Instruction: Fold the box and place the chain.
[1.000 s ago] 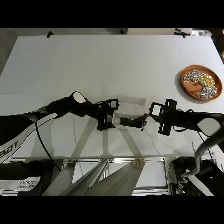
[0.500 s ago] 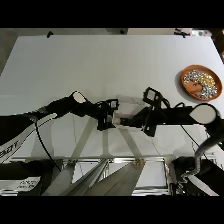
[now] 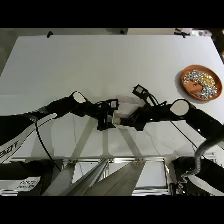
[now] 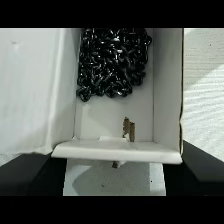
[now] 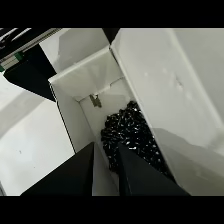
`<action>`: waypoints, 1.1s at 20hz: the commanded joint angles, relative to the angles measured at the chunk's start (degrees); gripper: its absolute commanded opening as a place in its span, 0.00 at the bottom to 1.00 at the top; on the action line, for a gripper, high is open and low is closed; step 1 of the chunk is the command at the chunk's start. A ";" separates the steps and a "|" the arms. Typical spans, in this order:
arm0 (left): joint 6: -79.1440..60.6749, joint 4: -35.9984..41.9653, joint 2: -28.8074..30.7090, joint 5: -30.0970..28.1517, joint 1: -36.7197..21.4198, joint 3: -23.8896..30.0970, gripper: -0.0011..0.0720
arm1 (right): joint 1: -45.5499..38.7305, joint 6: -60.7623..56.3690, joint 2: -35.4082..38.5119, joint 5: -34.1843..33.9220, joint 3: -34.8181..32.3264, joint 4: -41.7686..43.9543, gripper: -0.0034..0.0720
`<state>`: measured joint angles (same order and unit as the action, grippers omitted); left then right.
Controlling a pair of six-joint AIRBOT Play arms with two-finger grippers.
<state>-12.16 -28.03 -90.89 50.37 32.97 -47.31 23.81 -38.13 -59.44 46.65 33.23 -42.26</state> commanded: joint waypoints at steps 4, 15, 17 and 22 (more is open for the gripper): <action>-0.02 0.00 0.02 0.00 -0.02 -0.02 0.48 | -15.06 3.85 14.62 14.45 -0.07 -14.27 0.28; 0.00 0.00 0.00 0.00 -0.02 -0.02 0.48 | -20.94 33.51 5.05 4.57 -9.31 -12.07 0.78; 0.00 0.00 0.00 0.00 -0.02 -0.02 0.48 | -18.82 37.83 2.78 4.57 -9.31 -9.38 0.76; 0.00 0.00 0.02 -0.02 -0.02 -0.02 0.48 | -12.61 39.89 -3.17 1.60 -9.29 -7.74 0.75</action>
<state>-12.16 -28.01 -90.89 50.37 32.97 -47.31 8.64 -0.75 -59.68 50.11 24.03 -51.81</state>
